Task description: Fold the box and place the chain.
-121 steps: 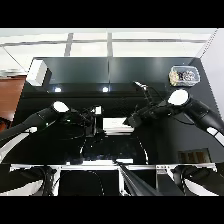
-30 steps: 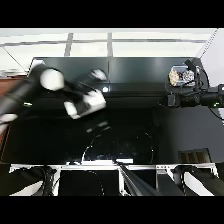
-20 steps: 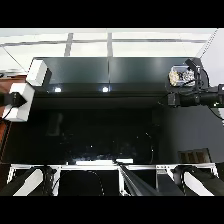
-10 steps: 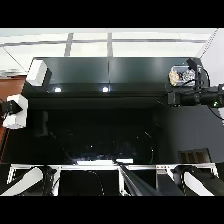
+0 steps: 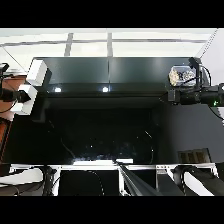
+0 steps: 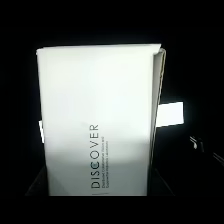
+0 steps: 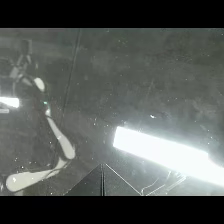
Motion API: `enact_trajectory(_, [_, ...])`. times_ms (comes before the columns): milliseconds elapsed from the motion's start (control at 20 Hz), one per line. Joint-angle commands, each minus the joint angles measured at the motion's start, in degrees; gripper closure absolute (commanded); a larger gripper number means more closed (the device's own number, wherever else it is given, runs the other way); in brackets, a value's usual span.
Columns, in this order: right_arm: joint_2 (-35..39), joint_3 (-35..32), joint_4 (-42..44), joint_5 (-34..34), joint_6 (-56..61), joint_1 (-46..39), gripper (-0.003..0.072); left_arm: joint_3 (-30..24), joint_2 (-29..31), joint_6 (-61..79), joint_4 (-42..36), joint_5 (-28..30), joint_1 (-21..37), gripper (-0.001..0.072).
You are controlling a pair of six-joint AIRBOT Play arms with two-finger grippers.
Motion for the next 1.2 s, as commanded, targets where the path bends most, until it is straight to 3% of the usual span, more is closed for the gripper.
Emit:
enact_trajectory(0, [0.02, 0.04, 0.00, -0.74, 0.37, 0.02, 0.0672, 6.47, -6.71, -1.99, -0.90, -0.09, -0.57, 0.0426])
enact_trajectory(250, [0.02, 0.04, 0.02, -1.92, 0.57, 0.02, 0.0672, 10.84, -12.41, -4.79, -1.38, 0.76, -1.42, 0.0415])
enact_trajectory(300, [0.02, 0.04, 0.02, -1.92, 0.76, 0.02, 0.0672, 11.10, -12.44, -4.79, -1.11, 1.88, -1.90, 0.0303])
enact_trajectory(350, [0.02, 0.04, 0.02, -1.92, 0.79, 0.02, 0.0672, 12.20, -12.33, -5.01, 0.04, 2.29, -2.36, 0.0041])
enact_trajectory(500, [0.02, 0.04, 0.00, -1.90, 0.96, 0.04, 0.0672, 21.94, -12.26, -11.30, 5.53, -1.81, -4.09, 0.0014])
enact_trajectory(700, [0.02, 0.04, -0.02, -4.02, 0.92, 0.04, 0.0672, 40.30, -12.24, -14.82, 2.78, -12.76, -7.72, 0.0025])
enact_trajectory(750, [0.02, 0.04, -0.02, -4.31, 0.92, 0.04, 0.0672, 44.26, -12.20, -17.62, 0.85, -15.12, -8.63, 0.0159])
enact_trajectory(800, [0.02, 0.04, -0.04, -4.26, 0.85, 0.04, 0.0672, 48.15, -12.13, -20.72, -1.73, -18.40, -9.64, 0.0484])
enact_trajectory(850, [0.02, 0.04, -0.04, -3.89, 0.35, 0.04, 0.0673, 50.62, -11.82, -21.49, -4.87, -21.55, -10.54, 0.0686])
enact_trajectory(900, [0.02, 0.04, -0.04, -3.13, -0.46, 0.04, 0.0673, 50.95, -10.69, -22.75, -8.11, -23.82, -11.61, 0.0688])
enact_trajectory(1000, [0.04, 0.04, -0.07, -1.46, -2.14, 0.07, 0.0672, 46.71, -6.69, -26.32, -10.25, -25.73, -15.04, 0.0689])
enact_trajectory(1150, [0.02, 0.04, -2.93, -2.03, -2.62, 1.42, 0.0673, 31.36, 3.63, -27.76, -9.81, -19.26, -23.52, 0.0690])
